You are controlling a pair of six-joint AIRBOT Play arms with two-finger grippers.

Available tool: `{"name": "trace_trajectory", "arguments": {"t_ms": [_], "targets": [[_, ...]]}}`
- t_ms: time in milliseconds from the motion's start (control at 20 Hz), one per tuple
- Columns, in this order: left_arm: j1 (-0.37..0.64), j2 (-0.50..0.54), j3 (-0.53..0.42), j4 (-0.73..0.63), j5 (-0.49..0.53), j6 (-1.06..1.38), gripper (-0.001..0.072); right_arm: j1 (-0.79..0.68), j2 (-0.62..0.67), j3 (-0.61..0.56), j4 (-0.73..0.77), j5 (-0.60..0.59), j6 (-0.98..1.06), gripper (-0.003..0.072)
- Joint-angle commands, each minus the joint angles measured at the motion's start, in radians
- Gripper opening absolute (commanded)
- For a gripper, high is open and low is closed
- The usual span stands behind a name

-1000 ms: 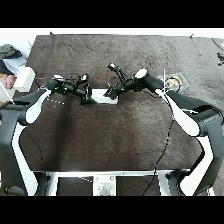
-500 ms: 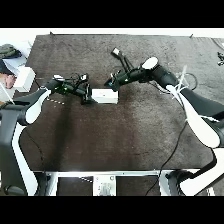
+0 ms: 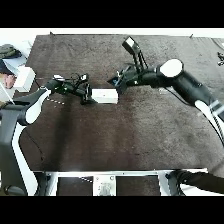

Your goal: Fold the box and place the chain.

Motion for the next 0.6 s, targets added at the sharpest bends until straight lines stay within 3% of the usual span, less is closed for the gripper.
{"name": "trace_trajectory", "arguments": {"t_ms": [0,100,150,200,350,550], "targets": [[0.000,0.001,0.001,0.001,0.000,0.000,0.0243,0.045,0.130,-0.227,-0.004,-0.207,0.007,-0.0018],[0.000,0.001,0.001,0.001,-0.002,0.000,0.0242,0.080,0.157,-0.305,-0.005,-0.288,0.007,-0.0017],[0.000,0.001,0.001,-0.008,0.008,0.000,0.0168,0.097,0.165,-0.329,-0.005,-0.321,0.007,-0.0017],[0.000,0.002,0.004,-0.032,0.008,-0.009,0.0010,0.112,0.168,-0.344,-0.005,-0.346,0.007,-0.0017],[0.022,0.039,0.040,-0.103,0.027,-0.104,0.0006,0.119,0.167,-0.346,-0.005,-0.352,0.007,-0.0017],[0.107,0.242,0.042,-0.143,0.144,-0.277,0.0004,0.117,0.167,-0.346,-0.005,-0.356,0.007,-0.0016]]}}
